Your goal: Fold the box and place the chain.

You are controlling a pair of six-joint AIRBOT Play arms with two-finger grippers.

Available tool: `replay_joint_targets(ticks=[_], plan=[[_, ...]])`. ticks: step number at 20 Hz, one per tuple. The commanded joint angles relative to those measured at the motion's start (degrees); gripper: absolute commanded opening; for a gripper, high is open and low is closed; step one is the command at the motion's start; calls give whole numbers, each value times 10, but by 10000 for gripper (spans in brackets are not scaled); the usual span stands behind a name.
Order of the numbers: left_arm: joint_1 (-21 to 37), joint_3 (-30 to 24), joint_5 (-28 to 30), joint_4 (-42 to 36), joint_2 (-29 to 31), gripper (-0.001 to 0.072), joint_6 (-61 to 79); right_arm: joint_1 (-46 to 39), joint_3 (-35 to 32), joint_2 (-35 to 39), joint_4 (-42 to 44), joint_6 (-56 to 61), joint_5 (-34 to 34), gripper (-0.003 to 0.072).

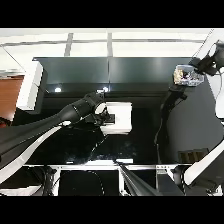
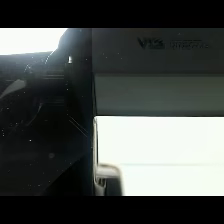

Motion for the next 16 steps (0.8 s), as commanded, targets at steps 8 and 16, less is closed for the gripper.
replay_joint_targets(ticks=[8, 16], plan=[[0, 0, -1, 0, 0, 24, 0, 9, -6, 311, 143, -233, 115, 14], [0, 0, 0, 0, 0, 24, 0, 14, -6, 470, 428, -286, 245, 14]])
